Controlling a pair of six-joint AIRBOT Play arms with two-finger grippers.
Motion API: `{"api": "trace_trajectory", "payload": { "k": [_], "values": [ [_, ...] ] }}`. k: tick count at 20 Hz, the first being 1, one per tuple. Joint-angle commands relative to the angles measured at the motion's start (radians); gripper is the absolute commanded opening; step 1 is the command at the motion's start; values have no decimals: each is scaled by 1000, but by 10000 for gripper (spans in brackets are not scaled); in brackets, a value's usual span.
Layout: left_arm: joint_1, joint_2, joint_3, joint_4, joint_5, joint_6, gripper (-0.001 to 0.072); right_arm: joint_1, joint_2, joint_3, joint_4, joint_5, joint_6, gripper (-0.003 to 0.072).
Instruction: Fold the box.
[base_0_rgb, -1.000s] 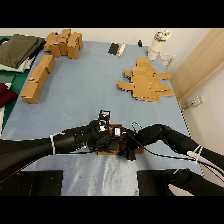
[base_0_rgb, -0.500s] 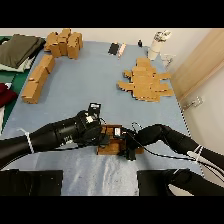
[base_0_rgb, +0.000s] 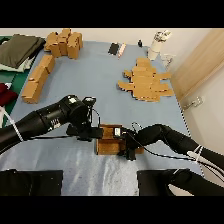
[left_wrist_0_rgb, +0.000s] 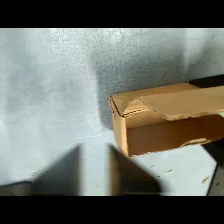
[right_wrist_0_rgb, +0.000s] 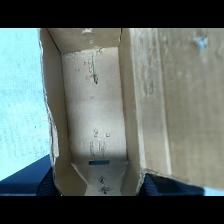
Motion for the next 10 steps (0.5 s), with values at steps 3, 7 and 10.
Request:
{"api": "trace_trajectory", "payload": {
  "k": [3, 7, 10],
  "values": [
    [117, 7, -10, -33, -9, 428, 14, 0, -1, 0, 0, 0, 0, 575],
    [235, 9, -35, -202, -12, 925, 14, 0, -1, 0, 0, 1, 0, 575],
    [367, 35, -144, -414, 38, 1466, 12, 0, -1, 0, 0, 0, 0, 575]
  ]
}}
